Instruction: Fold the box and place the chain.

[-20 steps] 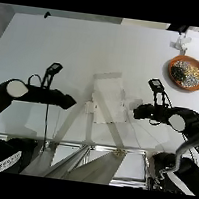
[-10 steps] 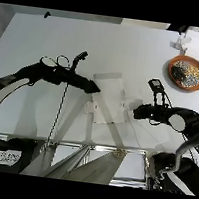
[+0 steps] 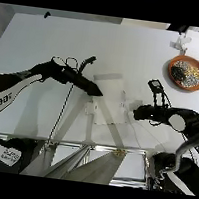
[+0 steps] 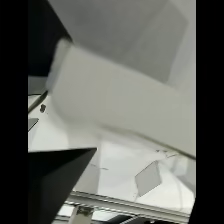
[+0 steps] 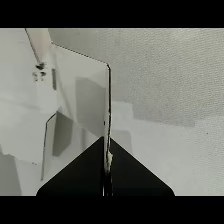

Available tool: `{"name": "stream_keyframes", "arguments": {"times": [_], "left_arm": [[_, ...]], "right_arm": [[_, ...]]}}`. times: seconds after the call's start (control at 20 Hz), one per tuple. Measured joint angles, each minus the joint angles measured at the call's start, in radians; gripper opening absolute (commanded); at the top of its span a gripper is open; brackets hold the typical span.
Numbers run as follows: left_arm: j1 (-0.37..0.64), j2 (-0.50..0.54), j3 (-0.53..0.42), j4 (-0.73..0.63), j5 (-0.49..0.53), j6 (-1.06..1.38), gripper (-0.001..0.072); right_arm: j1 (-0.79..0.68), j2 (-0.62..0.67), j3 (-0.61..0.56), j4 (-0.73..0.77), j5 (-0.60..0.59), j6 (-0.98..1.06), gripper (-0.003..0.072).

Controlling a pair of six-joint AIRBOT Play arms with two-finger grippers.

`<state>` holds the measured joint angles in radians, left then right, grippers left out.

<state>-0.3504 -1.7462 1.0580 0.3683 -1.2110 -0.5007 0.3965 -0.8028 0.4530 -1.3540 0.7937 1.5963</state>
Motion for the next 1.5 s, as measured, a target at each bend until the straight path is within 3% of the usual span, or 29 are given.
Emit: {"name": "stream_keyframes", "arguments": {"times": [0.05, 0.1, 0.15, 0.2, 0.45, 0.55, 0.65, 1.1, 1.5], "left_arm": [[-0.011, -0.002, 0.001, 0.002, -0.007, 0.016, 0.0251], [-0.023, -0.004, 0.002, 0.006, -0.013, 0.037, 0.0248], [-0.034, -0.005, 0.002, 0.01, -0.015, 0.058, 0.0159], [-0.042, -0.006, 0.003, 0.014, -0.014, 0.076, 0.0012], [-0.06, -0.004, 0.003, 0.036, -0.004, 0.183, 0.0003], [-0.07, 0.008, 0.003, 0.065, -0.007, 0.243, 0.0003], [-0.085, 0.029, 0.003, 0.096, 0.002, 0.312, 0.0003], [-0.214, 0.111, 0.003, 0.179, 0.188, 0.553, 0.0003], [-0.254, 0.108, 0.003, 0.187, 0.335, 0.52, 0.0002]], "right_arm": [[0.0, 0.0, 0.0, 0.0, 0.0, 0.0, 0.0017], [0.0, 0.0, 0.0, 0.0, 0.0, 0.0, 0.0017], [0.0, 0.0, 0.0, 0.0, 0.0, -0.001, 0.0017], [0.0, 0.0, 0.0, 0.0, 0.0, -0.001, 0.0017], [0.0, 0.0, 0.0, 0.0, 0.004, -0.002, 0.004], [0.0, 0.005, 0.01, 0.001, 0.006, -0.001, 0.0256], [0.0, 0.023, 0.033, -0.002, 0.036, -0.009, 0.0341], [0.0, 0.207, 0.114, -0.135, 0.212, -0.057, 0.034], [0.0, 0.239, 0.119, -0.175, 0.264, -0.064, 0.0339]]}}
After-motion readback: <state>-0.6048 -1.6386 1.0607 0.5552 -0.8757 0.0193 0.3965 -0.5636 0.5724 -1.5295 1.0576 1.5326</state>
